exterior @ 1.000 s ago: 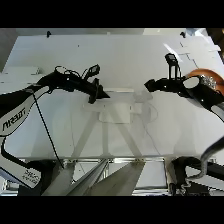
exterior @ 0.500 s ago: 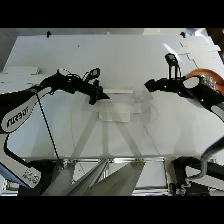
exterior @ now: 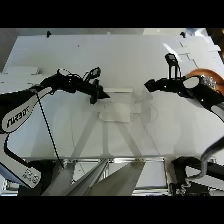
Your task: Fold the box and place the chain.
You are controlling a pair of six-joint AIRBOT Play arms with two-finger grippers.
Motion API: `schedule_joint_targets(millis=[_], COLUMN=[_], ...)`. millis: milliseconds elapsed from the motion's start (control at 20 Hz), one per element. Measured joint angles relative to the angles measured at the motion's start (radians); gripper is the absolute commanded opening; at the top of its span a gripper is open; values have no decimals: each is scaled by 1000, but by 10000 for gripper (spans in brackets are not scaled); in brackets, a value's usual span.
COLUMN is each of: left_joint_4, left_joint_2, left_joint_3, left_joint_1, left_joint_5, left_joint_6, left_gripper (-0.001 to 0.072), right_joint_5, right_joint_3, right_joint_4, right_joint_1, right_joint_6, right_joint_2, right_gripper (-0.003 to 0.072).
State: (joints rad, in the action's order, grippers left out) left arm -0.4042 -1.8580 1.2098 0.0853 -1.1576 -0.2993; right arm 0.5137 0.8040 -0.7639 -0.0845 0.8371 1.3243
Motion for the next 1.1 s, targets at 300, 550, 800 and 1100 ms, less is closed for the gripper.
schedule_joint_targets(millis=[300, 550, 800, 1100], left_joint_4=[3, 6, 72, 28], left_joint_2=[6, 10, 11, 11], left_joint_3=[0, 0, 0, 0], left_joint_1=[-11, -17, -22, -23], left_joint_5=[12, -28, -60, -38], left_joint_6=[-50, -96, -149, -149], left_gripper=[5, 5, 4, 4], right_joint_5=[0, 0, 0, 0], right_joint_3=[0, 0, 0, 0], right_joint_4=[0, 0, 0, 0], right_joint_1=[0, 0, 0, 0], right_joint_6=[0, 0, 0, 0], right_joint_2=[0, 0, 0, 0], right_gripper=[532, 532, 532, 532])
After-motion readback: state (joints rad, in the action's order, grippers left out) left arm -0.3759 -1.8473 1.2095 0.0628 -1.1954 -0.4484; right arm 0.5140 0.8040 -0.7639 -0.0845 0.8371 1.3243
